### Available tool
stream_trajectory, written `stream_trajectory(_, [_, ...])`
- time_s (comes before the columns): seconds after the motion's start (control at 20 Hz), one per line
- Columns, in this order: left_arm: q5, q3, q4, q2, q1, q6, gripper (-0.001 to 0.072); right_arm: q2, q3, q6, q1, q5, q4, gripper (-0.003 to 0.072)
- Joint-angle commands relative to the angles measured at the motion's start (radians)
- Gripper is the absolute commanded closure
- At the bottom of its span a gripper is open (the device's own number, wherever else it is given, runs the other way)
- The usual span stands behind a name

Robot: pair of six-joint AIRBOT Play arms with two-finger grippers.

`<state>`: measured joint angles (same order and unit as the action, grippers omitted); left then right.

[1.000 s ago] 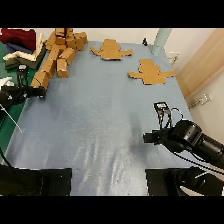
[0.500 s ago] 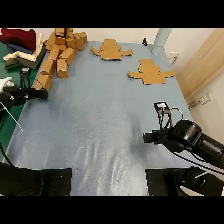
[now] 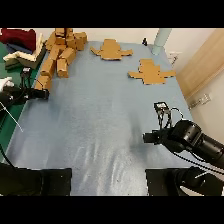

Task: Fold the box.

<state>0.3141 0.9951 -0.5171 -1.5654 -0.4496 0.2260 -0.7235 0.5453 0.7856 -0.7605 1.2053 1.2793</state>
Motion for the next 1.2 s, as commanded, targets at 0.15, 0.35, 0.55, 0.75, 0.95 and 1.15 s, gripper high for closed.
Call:
stream_trajectory(0.15, [0.286, 0.001, -0.651, 0.199, -0.008, 0.531, 0.0007, 0.000, 0.001, 0.000, 0.000, 0.000, 0.000, 0.0682])
stream_trajectory(0.35, [0.605, 0.001, -0.803, 0.381, -0.010, 0.688, 0.0008, 0.000, 0.001, 0.000, 0.000, 0.000, 0.000, 0.0682])
stream_trajectory(0.55, [0.780, 0.001, -0.485, 0.553, 0.046, 0.687, 0.0138, 0.000, 0.001, 0.000, 0.000, 0.000, 0.000, 0.0682])
stream_trajectory(0.75, [0.734, 0.001, -0.270, 0.623, 0.285, 0.689, 0.0237, 0.000, 0.001, 0.000, 0.000, 0.000, 0.000, 0.0682])
stream_trajectory(0.95, [0.668, 0.001, -0.268, 0.564, 0.506, 0.779, 0.0694, 0.000, 0.001, 0.000, 0.000, 0.000, 0.000, 0.0682])
stream_trajectory(1.15, [0.580, 0.001, -0.267, 0.508, 0.610, 0.781, 0.0694, 0.000, 0.001, 0.000, 0.000, 0.000, 0.000, 0.0682])
